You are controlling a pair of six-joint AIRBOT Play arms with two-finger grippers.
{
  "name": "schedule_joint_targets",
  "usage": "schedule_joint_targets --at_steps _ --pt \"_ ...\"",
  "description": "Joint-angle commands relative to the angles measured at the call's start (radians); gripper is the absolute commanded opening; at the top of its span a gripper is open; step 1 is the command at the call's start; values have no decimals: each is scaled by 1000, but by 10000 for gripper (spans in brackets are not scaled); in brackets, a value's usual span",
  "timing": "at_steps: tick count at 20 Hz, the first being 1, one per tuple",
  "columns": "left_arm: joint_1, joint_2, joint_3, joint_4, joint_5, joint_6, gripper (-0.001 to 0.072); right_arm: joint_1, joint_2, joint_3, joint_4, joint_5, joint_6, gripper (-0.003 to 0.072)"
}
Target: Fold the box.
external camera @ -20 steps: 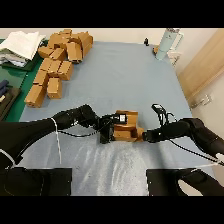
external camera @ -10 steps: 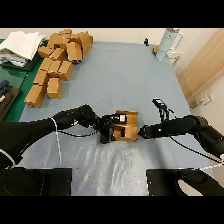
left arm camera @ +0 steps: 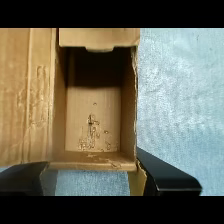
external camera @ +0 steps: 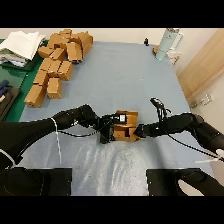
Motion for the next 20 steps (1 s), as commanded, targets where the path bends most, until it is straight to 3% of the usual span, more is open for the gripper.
schedule_joint_targets --at_steps 1,5,10,13,20 --pt "0 0 0 0 0 0 511 11 -57 1 -4 5 -1 419" --pt "0 0 0 0 0 0 511 103 -82 10 -48 42 40 400" --pt "0 0 0 0 0 0 510 245 -176 119 -375 -10 438 401" --pt "0 0 0 0 0 0 511 314 -233 198 -396 -27 554 401" --pt "0 0 0 0 0 0 511 417 -389 332 -493 -188 846 396"
